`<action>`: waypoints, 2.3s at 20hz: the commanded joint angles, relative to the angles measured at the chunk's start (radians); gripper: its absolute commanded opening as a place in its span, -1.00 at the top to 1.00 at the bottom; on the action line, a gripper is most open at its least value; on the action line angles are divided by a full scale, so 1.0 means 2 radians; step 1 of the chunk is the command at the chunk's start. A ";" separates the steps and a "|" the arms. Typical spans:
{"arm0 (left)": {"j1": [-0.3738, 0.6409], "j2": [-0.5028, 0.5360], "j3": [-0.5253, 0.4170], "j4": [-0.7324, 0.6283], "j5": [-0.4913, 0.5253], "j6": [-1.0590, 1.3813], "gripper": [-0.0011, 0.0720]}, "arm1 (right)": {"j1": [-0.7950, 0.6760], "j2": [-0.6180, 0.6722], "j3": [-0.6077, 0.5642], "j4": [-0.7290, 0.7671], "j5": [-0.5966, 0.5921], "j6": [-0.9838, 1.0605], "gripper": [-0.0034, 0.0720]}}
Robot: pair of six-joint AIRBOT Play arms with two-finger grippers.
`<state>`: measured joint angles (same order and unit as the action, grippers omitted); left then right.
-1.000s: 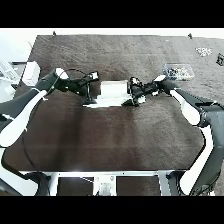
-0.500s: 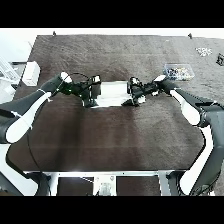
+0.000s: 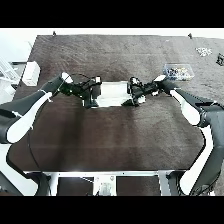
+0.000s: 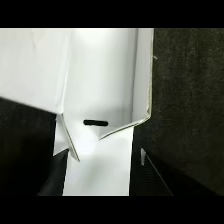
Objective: Fold the box and place the chain.
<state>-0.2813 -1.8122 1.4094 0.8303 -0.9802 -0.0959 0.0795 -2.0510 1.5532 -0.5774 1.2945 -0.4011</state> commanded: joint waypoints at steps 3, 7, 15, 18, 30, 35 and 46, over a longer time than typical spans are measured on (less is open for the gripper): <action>-0.016 0.000 0.000 0.000 0.008 0.000 -0.46 | 0.000 0.000 0.000 0.000 0.000 0.000 -0.35; -0.016 0.000 0.000 0.000 0.011 0.000 -0.21 | 0.000 0.000 0.000 0.000 0.000 0.000 -0.35; -0.016 0.000 0.000 0.000 0.041 0.000 0.00 | 0.000 0.000 0.000 0.000 0.000 0.000 -0.35; -0.016 0.000 0.000 -0.001 0.041 0.002 0.00 | 0.000 0.000 0.000 0.000 0.000 0.000 -0.35; -0.031 -0.002 0.000 -0.027 0.079 0.027 0.03 | 0.000 0.000 0.000 0.000 0.000 0.000 -0.35; -0.031 -0.011 0.000 -0.064 0.075 0.058 0.02 | 0.000 0.000 0.000 0.000 0.000 0.000 -0.35; -0.031 -0.014 0.000 -0.109 0.076 0.098 -0.22 | 0.000 0.000 0.000 0.000 0.000 0.000 -0.35</action>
<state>-0.3435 -1.8389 1.4086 0.6266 -0.8291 0.0750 0.0792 -2.0510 1.5539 -0.5774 1.2942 -0.4019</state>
